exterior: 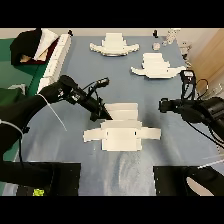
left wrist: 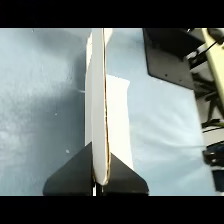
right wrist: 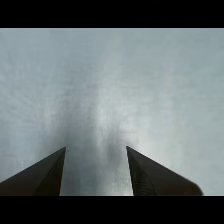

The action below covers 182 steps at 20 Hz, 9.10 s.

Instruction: Fold the box.

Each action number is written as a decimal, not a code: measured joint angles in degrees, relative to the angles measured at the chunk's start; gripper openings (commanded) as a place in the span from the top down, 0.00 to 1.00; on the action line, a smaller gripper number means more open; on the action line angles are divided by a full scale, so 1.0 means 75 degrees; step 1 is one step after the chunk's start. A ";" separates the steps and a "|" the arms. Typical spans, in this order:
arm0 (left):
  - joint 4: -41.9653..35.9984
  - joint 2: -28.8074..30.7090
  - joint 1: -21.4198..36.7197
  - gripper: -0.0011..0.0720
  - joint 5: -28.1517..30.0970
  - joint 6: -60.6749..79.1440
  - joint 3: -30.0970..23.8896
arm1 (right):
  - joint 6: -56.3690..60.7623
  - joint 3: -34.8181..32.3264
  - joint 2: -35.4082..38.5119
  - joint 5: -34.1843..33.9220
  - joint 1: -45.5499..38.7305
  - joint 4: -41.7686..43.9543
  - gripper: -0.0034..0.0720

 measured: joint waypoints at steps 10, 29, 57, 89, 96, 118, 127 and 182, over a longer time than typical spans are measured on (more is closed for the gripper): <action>-0.0038 0.3459 -0.1856 0.97 0.4753 0.1501 -0.3031 | 0.0583 0.0227 -0.0449 0.0000 -0.0035 -0.0239 0.17; -0.0134 0.3535 -0.2838 0.97 0.6263 0.2349 -0.4083 | 0.0863 0.0233 -0.0711 0.0026 -0.0035 -0.0006 0.17; -0.0090 0.3503 -0.2841 0.97 0.5286 0.2229 -0.4086 | 0.0297 -0.0265 0.1396 -0.4010 0.2900 0.2847 0.96; -0.0090 0.3503 -0.2847 0.97 0.5278 0.2226 -0.4083 | 0.0848 -0.0501 -0.0705 -0.2454 0.7318 -0.1058 0.01; -0.0090 0.3503 -0.2847 0.97 0.5278 0.2229 -0.4086 | -0.0309 -0.0568 -0.0452 -0.2433 0.6738 -0.0857 0.00; -0.0090 0.3500 -0.2847 0.97 0.5278 0.2229 -0.4086 | -1.2697 -0.1547 -0.0408 -0.0985 0.1192 0.6041 0.01; -0.0090 0.3500 -0.2847 0.97 0.5272 0.2229 -0.4086 | -1.4140 -0.1658 -0.0985 -0.0991 0.0979 0.6951 0.01; -0.0085 0.3462 -0.2865 0.41 0.5342 0.2177 -0.4092 | -1.4542 -0.1798 -0.1495 -0.0504 0.1035 0.6749 0.28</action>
